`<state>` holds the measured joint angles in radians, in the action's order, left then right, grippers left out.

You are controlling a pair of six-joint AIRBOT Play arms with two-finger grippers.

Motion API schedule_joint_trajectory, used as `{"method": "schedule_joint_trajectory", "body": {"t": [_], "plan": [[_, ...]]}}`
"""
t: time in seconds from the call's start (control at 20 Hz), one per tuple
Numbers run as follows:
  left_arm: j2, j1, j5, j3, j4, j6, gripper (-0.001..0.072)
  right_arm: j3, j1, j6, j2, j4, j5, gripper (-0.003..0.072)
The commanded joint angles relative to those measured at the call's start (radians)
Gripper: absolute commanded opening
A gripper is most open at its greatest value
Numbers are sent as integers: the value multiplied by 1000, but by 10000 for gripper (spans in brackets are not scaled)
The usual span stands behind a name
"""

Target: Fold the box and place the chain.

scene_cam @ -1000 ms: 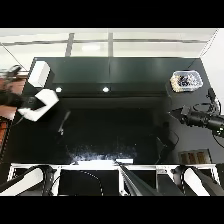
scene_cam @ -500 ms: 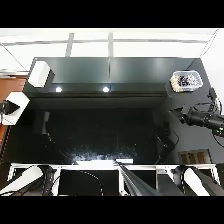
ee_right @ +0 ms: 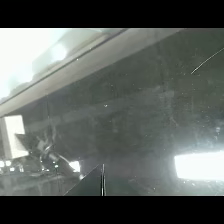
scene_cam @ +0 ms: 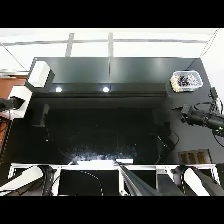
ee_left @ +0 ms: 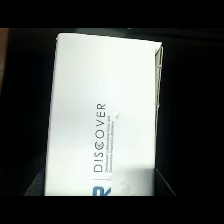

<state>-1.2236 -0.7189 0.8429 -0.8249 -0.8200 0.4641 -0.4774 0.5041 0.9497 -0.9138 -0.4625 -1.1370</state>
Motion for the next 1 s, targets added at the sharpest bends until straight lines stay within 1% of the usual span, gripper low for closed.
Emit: {"method": "schedule_joint_trajectory", "body": {"t": [0.0, 0.1, 0.15, 0.25, 0.45, 0.6, 0.65, 0.7, 0.75, 0.8, 0.85, 0.95], "plan": [[-46, 97, -119, 8, 36, -45, 231, 0, 1, 0, 1, -3, 18, 17], [-75, 164, -241, 8, 44, -44, 232, 0, 1, 0, 1, -3, 19, 17], [-95, 187, -282, 5, 50, -34, 232, 0, 0, 0, 1, -3, 19, 17], [-134, 209, -320, -1, 51, -2, 232, 0, 0, 1, 1, -3, 16, 17], [-183, 214, -369, -16, 52, 41, 234, 0, 1, 4, 1, -3, 16, 17], [-206, 214, -384, -39, 52, 41, 234, 0, 0, 8, 1, -3, 16, 17], [-214, 219, -391, -46, 51, 41, 247, 0, 0, 8, 1, -3, 16, 17], [-225, 225, -391, -54, 53, 41, 336, 0, 0, 8, 1, -3, 17, 17], [-234, 237, -394, -57, 55, 41, 478, 0, 0, 9, 1, -3, 16, 17], [-237, 250, -394, -61, 51, 41, 669, 0, 0, 9, 1, -3, 16, 17], [-233, 260, -388, -69, 35, 41, 698, 0, 0, 12, 1, -3, 15, 17], [-189, 263, -327, -96, 16, 41, 698, 0, 0, 15, 1, 2, -13, 16]]}}
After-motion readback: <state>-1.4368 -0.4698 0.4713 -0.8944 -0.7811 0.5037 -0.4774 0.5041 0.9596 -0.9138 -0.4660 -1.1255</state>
